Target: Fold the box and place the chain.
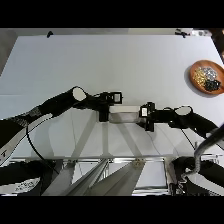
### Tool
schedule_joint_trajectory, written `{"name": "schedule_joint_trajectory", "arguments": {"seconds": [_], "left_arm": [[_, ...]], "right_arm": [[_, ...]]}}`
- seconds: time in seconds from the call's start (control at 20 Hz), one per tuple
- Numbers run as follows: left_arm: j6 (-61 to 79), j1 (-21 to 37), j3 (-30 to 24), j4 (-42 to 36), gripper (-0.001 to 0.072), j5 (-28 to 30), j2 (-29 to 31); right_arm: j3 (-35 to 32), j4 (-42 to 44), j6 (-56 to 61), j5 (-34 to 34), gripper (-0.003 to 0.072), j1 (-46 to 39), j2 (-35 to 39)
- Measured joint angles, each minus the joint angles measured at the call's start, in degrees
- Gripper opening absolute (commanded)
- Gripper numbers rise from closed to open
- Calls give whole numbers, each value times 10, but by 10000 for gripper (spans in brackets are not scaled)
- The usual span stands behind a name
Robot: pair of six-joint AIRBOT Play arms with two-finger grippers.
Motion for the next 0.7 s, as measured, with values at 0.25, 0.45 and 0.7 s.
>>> {"name": "schedule_joint_trajectory", "arguments": {"seconds": [0.25, 0.45, 0.7], "left_arm": [[1, 0, 0, 0, 13, 0, 0], [1, 0, 0, 1, 13, 0, 0], [1, 0, 0, 0, 13, -1, 0]], "right_arm": [[0, 12, -11, 11, 598, 0, 0], [0, 17, -15, 21, 555, 0, 0], [0, 25, -17, 36, 609, 0, 0]]}}
